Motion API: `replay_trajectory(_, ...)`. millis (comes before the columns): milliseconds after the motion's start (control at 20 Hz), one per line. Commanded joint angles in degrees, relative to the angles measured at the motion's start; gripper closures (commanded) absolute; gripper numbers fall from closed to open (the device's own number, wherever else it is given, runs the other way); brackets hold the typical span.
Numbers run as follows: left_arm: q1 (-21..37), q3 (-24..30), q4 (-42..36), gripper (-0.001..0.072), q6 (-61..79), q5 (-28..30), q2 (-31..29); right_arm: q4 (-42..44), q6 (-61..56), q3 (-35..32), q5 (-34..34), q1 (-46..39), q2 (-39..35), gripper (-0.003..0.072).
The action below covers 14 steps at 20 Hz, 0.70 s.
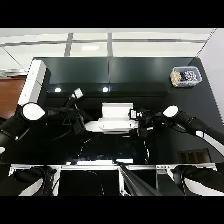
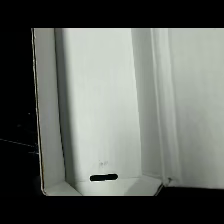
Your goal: Fold the box and place the chain.
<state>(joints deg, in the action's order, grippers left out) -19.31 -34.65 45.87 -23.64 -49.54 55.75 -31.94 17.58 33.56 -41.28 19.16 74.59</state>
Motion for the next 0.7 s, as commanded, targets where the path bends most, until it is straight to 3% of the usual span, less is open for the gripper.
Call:
replay_trajectory(0, -0.3, 2.8, 1.6, 0.0004, 13.3, 3.6, 0.7, 0.0, 0.0, 0.1, 0.0, 0.0, 0.0, 0.0483)
replay_trajectory(150, -3.6, 2.2, 3.1, 0.0008, 21.6, 9.8, 4.2, 0.0, 0.0, 0.1, 0.0, 0.0, 0.0, 0.0482)
replay_trajectory(350, -6.1, -1.0, 5.7, 0.0025, 22.4, 9.0, 11.0, 0.0, 0.0, 0.1, 0.0, 0.0, 0.0, 0.0482)
replay_trajectory(650, -8.0, -3.4, 2.5, 0.0025, 23.0, 6.8, 14.2, 0.0, 0.0, 0.1, 0.0, 0.0, 0.0, 0.0482)
